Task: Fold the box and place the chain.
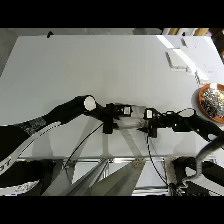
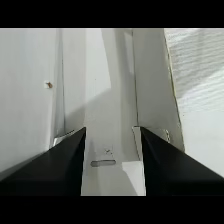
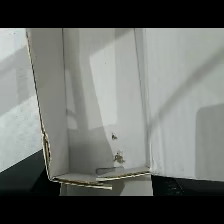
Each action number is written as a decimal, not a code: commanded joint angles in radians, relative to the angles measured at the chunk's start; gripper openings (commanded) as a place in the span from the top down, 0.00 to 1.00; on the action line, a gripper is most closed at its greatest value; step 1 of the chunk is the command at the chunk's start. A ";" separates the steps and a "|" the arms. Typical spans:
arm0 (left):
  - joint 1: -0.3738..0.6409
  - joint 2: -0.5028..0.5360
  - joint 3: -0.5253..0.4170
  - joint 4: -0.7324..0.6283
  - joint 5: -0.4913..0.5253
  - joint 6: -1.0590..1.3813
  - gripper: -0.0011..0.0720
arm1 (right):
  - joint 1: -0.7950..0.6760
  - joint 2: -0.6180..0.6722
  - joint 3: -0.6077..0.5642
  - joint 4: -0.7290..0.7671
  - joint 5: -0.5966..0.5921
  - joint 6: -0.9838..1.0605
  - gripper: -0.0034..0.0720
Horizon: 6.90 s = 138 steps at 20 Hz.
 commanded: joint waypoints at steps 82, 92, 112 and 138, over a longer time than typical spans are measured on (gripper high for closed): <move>-0.142 -0.193 0.384 0.674 -0.386 -2.150 0.54 | 0.000 0.000 0.000 0.003 -0.002 0.004 0.50; -0.149 -0.212 0.384 0.667 -0.357 -2.171 0.56 | 0.000 0.000 0.000 0.002 -0.002 0.004 0.50; -0.154 -0.220 0.384 0.670 -0.357 -2.180 0.98 | 0.000 0.000 0.000 0.002 -0.002 0.004 0.50; 0.209 0.138 -0.192 -0.258 0.086 0.467 0.03 | 0.000 0.000 0.000 0.002 -0.002 0.004 0.50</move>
